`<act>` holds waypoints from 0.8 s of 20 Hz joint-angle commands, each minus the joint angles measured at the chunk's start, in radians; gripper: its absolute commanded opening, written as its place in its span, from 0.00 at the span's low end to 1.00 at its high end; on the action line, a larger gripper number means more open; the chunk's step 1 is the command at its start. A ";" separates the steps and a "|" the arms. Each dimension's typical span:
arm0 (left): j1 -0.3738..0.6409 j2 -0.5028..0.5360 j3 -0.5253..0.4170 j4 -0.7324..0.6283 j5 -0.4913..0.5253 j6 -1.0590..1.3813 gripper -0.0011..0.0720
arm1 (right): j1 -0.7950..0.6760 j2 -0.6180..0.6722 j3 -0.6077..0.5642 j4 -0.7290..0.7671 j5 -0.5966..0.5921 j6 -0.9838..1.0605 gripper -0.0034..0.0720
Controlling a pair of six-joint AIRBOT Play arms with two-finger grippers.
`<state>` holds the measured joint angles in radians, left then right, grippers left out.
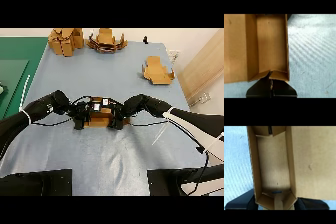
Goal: Fold the box.
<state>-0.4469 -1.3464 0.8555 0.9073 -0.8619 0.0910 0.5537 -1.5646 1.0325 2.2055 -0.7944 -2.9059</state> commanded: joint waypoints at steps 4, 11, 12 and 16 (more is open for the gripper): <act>0.005 -0.009 0.029 -0.033 -0.100 -0.010 0.03 | 0.001 0.000 0.001 -0.002 -0.001 -0.002 0.40; 0.006 -0.033 0.029 -0.051 -0.108 -0.013 0.03 | 0.001 0.000 0.001 -0.002 -0.001 -0.002 0.40; 0.006 -0.033 0.029 -0.051 -0.102 -0.013 0.03 | 0.001 0.000 0.001 -0.002 -0.001 -0.002 0.40; 0.006 -0.033 0.029 -0.051 -0.051 -0.012 0.03 | 0.001 -0.001 0.001 -0.002 -0.001 -0.002 0.40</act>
<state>-0.4412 -1.3781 0.8837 0.8604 -0.9497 0.0826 0.5537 -1.5646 1.0325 2.2044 -0.7967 -2.9044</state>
